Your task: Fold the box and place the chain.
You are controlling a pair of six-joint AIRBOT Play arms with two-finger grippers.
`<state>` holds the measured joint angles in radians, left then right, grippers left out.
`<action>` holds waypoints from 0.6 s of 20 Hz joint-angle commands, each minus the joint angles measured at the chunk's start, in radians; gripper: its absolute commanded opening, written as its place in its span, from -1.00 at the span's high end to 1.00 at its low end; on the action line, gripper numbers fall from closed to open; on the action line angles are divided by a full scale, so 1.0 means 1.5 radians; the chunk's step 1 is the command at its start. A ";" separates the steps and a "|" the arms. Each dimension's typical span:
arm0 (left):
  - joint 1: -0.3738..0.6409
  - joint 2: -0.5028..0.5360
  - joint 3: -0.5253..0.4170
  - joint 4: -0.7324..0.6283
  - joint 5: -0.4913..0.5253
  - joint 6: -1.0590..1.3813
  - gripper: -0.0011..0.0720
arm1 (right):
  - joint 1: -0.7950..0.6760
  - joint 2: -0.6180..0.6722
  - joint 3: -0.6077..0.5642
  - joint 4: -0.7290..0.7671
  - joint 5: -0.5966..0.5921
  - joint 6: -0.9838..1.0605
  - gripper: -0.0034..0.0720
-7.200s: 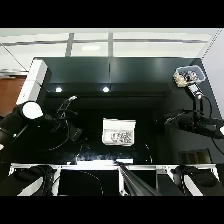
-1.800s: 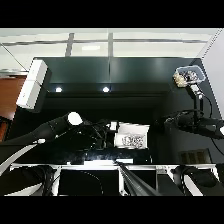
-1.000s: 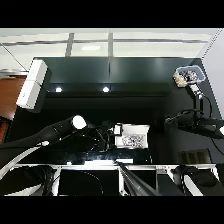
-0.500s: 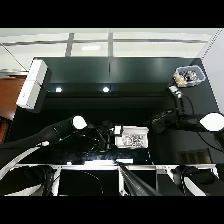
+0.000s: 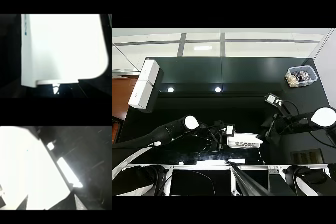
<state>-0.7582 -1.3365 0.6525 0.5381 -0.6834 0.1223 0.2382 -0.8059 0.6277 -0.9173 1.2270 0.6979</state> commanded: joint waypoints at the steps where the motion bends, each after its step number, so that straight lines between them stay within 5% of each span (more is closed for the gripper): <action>1: 0.000 0.000 0.000 0.000 -0.001 0.000 -0.12 | 0.002 -0.001 -0.010 -0.012 0.014 -0.023 -0.96; 8: 0.000 0.000 0.000 0.000 -0.002 0.000 -0.12 | -0.027 0.106 -0.021 0.006 -0.005 -0.001 -0.97; 12: 0.000 0.000 0.000 0.000 -0.002 0.001 -0.12 | -0.064 0.154 -0.140 0.159 -0.151 -0.078 -0.97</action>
